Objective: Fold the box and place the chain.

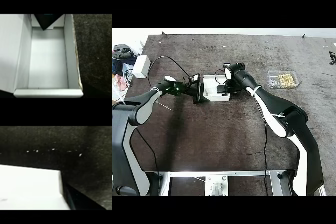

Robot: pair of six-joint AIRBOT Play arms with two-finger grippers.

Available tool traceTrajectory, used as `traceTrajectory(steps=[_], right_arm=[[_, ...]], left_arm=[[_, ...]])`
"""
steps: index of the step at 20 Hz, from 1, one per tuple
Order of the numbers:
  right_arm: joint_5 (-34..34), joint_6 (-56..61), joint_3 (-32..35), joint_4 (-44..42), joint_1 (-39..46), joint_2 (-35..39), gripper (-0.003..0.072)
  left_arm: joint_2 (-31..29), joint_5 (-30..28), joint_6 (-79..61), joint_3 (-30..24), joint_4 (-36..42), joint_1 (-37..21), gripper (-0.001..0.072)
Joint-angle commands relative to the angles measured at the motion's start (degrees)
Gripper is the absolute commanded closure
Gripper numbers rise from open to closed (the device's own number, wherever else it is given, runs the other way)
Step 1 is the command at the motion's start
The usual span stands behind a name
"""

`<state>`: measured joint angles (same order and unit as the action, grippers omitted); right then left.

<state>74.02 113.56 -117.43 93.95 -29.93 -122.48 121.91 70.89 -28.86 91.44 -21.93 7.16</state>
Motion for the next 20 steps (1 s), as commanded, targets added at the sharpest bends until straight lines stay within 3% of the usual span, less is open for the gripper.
traceTrajectory(steps=[1,5,6,13,14,20], right_arm=[[-0.3,0.3,-0.1,0.1,0.0,0.6,0.0349],[-0.3,0.3,0.0,0.1,0.0,0.8,0.0368],[-0.4,0.3,0.0,0.1,0.0,0.8,0.0473],[-0.7,0.3,0.1,-0.4,0.0,-0.2,0.0485],[-0.9,0.3,-0.1,-0.3,0.0,-0.2,0.0619],[-0.8,0.3,0.0,-0.3,-0.1,-0.2,0.0618]], left_arm=[[0.0,0.0,0.0,0.0,-0.1,-0.1,0.0359],[0.0,0.0,0.0,0.0,-0.1,-0.1,0.0359],[0.0,0.0,0.0,0.0,-0.1,-0.1,0.0359],[0.0,0.0,0.0,0.0,-0.1,-0.1,0.0359],[0.0,0.0,0.0,0.0,0.0,-0.1,0.0359],[0.0,0.0,0.0,0.0,0.0,-0.1,0.0359]])
